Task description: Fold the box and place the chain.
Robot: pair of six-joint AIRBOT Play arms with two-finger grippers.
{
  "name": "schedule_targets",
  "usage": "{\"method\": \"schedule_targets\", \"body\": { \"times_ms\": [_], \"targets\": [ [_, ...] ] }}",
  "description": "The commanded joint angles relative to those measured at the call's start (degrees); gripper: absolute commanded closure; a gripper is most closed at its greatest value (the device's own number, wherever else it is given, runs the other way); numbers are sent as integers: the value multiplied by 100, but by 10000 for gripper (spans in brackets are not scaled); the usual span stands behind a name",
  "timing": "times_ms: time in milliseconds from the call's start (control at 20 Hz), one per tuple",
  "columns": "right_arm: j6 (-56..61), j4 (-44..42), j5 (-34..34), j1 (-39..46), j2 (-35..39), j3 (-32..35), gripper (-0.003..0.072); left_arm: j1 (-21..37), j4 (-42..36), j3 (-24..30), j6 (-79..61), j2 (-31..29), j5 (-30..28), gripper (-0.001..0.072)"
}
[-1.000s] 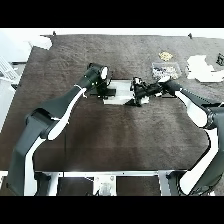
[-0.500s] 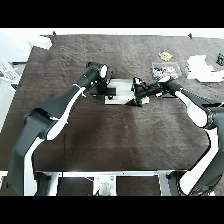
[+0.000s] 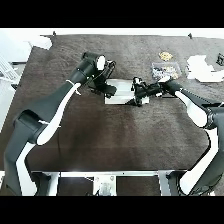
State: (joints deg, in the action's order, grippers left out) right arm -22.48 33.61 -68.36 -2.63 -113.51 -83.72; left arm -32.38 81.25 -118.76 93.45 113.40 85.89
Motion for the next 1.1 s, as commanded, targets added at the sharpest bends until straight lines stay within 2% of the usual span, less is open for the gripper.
{"method": "schedule_targets", "body": {
  "times_ms": [0, 100, 200, 350, 400, 450, 500, 550, 600, 650, 750, 850, 1050],
  "targets": [
    [-4, 4, -9, -4, 2, 0, 115, 103, 212, 66, -2175, -337, 133, 141],
    [-4, 4, -11, -4, 2, 0, 115, 332, 90, 188, -3700, -494, 177, 142],
    [-4, 2, -11, -9, 2, 0, 115, 726, -345, 332, -4898, -509, 149, 143],
    [-4, 2, -11, -4, 2, 0, 115, 1261, -855, 448, -5346, -455, 435, 143],
    [-7, 2, -11, -4, 2, 0, 115, 1425, -1508, 474, -5510, -387, 225, 143],
    [-4, 2, -11, -4, 2, 0, 115, 1617, -2396, 634, -6151, -337, -260, 141],
    [-7, 2, -11, -7, 2, 0, 115, 1770, -3224, 898, -7042, -310, -450, 139],
    [-7, 2, -9, -7, 2, 0, 115, 1919, -3954, 1187, -8041, -256, -437, 29],
    [-4, 2, -11, -4, 2, 0, 115, 2035, -4402, 1460, -8703, -214, -446, -10],
    [-4, 2, -9, -4, 2, 0, 115, 2114, -4669, 1714, -9036, -164, -564, -9],
    [-4, 2, -9, -4, 2, 0, 115, 2111, -4752, 2142, -9099, -98, -1128, -9],
    [-7, 2, -11, -4, 2, 0, 115, 2103, -4992, 2312, -9344, -61, -1215, -10],
    [-7, 4, -11, -4, 2, 0, 115, 2096, -4948, 2365, -10467, -48, -1329, -11]
  ]
}}
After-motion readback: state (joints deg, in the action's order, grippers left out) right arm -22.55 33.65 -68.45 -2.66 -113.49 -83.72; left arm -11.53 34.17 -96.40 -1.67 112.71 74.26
